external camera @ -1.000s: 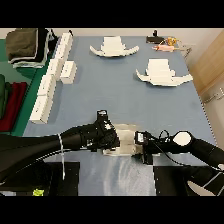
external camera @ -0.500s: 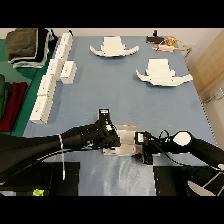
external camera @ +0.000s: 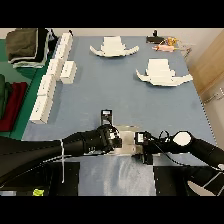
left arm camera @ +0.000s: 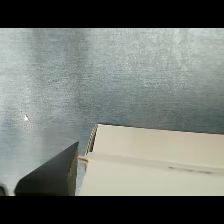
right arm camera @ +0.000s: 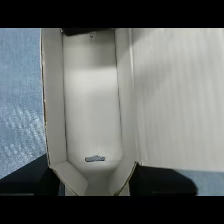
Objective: Fold the box.
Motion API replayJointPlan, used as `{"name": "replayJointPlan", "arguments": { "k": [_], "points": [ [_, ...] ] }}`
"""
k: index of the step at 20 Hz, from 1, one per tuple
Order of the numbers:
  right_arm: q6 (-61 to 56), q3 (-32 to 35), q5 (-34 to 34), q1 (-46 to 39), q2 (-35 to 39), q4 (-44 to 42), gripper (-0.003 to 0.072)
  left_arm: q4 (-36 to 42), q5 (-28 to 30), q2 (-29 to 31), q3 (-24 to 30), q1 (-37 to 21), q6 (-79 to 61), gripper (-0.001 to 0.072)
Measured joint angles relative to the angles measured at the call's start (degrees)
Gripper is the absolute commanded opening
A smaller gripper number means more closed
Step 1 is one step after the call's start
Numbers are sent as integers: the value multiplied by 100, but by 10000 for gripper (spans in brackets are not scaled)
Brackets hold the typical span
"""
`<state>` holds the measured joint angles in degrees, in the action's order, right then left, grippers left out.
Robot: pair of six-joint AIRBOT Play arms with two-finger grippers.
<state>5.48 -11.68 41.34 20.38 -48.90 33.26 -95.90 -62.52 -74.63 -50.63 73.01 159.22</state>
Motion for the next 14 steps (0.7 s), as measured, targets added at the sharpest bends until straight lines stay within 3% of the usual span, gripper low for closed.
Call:
{"name": "replayJointPlan", "arguments": {
  "k": [5, 7, 12, 13, 14],
  "points": [
    [2, 0, 0, 0, 0, 0, 436, 90, 11, -4, 0, 17, 22, 299],
    [0, 0, 0, 0, 0, 0, 437, 138, 11, -37, 0, 17, 15, 425],
    [9, 0, 0, 0, 0, 2, 437, 315, -22, -205, -9, 17, -85, 421],
    [7, 0, 0, 0, 0, 2, 436, 317, -35, -219, -17, 17, -92, 367],
    [7, 0, 0, 0, 0, 2, 437, 321, -39, -232, -31, 17, -103, 212]
  ]
}}
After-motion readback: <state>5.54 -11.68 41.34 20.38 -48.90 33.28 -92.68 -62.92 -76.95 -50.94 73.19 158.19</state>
